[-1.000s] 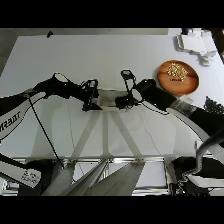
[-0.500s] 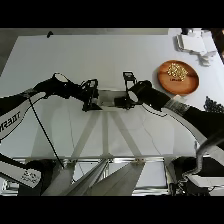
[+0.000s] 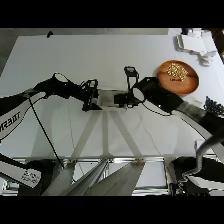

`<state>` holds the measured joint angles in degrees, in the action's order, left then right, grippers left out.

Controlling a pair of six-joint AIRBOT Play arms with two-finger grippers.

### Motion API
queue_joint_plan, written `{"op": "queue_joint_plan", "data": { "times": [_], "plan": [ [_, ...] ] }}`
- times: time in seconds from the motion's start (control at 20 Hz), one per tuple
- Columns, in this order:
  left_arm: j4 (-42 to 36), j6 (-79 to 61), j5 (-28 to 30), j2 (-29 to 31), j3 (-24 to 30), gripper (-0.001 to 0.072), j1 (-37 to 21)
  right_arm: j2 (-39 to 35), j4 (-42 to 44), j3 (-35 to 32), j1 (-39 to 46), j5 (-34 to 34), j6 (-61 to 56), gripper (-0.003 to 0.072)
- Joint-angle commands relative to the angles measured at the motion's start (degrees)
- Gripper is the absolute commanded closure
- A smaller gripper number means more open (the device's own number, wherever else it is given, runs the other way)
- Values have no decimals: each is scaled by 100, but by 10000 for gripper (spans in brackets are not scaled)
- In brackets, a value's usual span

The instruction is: Fold the box and place the chain.

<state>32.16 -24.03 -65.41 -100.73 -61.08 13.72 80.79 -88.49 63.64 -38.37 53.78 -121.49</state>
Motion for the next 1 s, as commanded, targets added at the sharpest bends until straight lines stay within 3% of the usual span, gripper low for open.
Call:
{"op": "queue_joint_plan", "data": {
  "times": [0.0,0.25,0.35,0.4,0.45,0.65,0.8,0.95],
  "plan": [
    [0,0,4,2,2,502,-4,-765,-4,4,260,610,632,275],
    [0,0,4,2,2,502,-4,-1486,-234,4,1471,1209,1912,266],
    [0,0,4,2,2,502,-4,-1405,-240,7,2350,1119,2050,96],
    [0,0,4,2,2,502,-4,-1309,-240,7,2811,997,2282,85],
    [0,0,4,2,2,502,-4,-1189,-243,7,3252,828,2455,41],
    [0,0,4,2,2,501,-4,-439,-210,293,4439,35,2623,-10],
    [0,0,4,2,2,501,-4,575,-79,994,4771,-186,2977,-15],
    [0,0,4,2,2,502,-4,1335,-52,1394,4885,-1025,3023,-19]
  ]
}}
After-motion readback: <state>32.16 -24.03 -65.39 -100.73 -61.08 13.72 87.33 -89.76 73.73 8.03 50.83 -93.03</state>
